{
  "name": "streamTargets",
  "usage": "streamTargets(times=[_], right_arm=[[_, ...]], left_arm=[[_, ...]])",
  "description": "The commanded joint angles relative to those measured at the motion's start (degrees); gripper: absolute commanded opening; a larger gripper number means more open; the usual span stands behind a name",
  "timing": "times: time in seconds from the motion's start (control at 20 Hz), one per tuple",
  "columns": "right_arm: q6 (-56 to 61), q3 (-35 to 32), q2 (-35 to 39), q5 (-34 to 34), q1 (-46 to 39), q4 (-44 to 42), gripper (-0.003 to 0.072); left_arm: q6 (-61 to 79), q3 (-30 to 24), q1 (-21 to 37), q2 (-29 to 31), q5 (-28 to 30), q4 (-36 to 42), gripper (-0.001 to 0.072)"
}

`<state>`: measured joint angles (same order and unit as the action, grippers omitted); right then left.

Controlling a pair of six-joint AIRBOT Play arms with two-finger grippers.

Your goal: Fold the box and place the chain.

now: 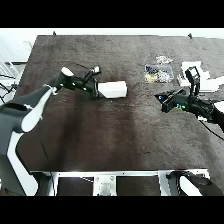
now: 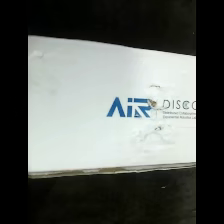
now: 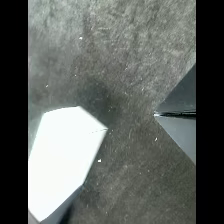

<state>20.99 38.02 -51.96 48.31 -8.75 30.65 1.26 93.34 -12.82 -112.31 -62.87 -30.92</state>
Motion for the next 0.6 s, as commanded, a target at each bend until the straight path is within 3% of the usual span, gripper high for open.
streamTargets(times=[0.0, 0.15, 0.35, 0.45, 0.55], right_arm=[[0.31, -0.33, 0.11, -0.28, -0.31, 0.0, 0.0014], [2.36, -0.33, 0.11, -0.31, -0.31, 0.02, 0.0014], [2.62, -0.33, 0.11, -0.28, -0.31, -0.02, 0.0014], [2.62, -0.33, 0.09, -0.31, -0.31, -0.02, 0.0014], [2.64, -0.33, 0.09, -0.28, -0.31, -0.04, 0.0014]], left_arm=[[-6.43, 0.02, 4.31, 6.32, -0.22, 0.09, 0.0016], [-10.93, -2.21, 9.64, 13.68, 6.32, 0.04, 0.0016], [-18.49, -10.38, 18.82, 22.58, 23.17, -1.03, 0.0016], [-22.84, -14.12, 23.98, 24.28, 30.1, -1.75, 0.0017], [-25.05, -16.37, 28.79, 24.11, 31.39, -2.56, 0.0018]])
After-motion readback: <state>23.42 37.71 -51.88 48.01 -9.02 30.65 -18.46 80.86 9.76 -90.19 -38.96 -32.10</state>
